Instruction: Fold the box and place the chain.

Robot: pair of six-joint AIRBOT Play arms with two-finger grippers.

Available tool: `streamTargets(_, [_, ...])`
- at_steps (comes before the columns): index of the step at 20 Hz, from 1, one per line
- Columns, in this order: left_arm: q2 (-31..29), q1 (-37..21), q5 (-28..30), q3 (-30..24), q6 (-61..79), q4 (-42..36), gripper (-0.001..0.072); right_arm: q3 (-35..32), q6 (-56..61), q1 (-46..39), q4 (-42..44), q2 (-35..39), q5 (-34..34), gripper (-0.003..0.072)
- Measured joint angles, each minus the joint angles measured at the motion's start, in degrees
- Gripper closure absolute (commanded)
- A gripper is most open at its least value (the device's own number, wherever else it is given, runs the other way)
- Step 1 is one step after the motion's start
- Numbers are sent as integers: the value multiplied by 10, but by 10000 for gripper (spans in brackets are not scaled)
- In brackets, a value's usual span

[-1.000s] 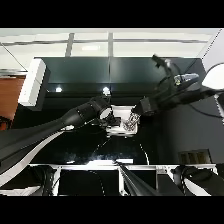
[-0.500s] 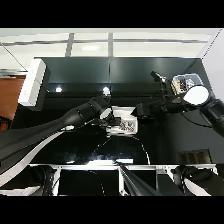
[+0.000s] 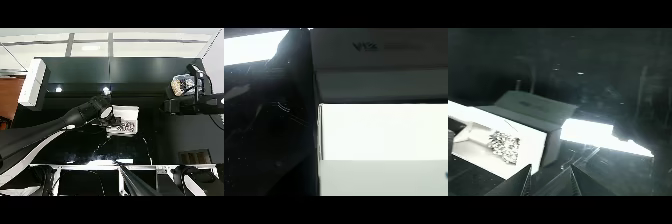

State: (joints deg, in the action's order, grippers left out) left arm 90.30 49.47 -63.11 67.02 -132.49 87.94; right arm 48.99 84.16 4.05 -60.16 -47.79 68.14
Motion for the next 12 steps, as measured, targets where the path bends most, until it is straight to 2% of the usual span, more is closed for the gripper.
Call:
streamTargets(1, [3, 0, -6, 4, -1, 2, 235, 0, 1, -3, -3, 3, 2, 392])
streamTargets(2, [2, 0, -22, 11, -6, 3, 189, -1, 1, -6, -5, 5, 3, 393])
streamTargets(3, [-2, 0, -14, 21, -10, 5, 190, -1, 1, -7, -6, 7, 3, 393])
streamTargets(5, [-7, 0, -42, 38, -12, 17, 190, -1, 2, -9, -9, 9, 0, 393])
streamTargets(7, [-27, 1, -43, 52, 9, 36, 190, -1, 2, -10, -10, 10, -2, 392])
streamTargets(10, [-83, -1, -65, 56, 61, 73, 190, -1, 3, -11, -13, 11, -3, 393])
streamTargets(12, [-131, -14, -81, 38, 86, 115, 190, -1, 3, -12, -13, 11, -3, 393])
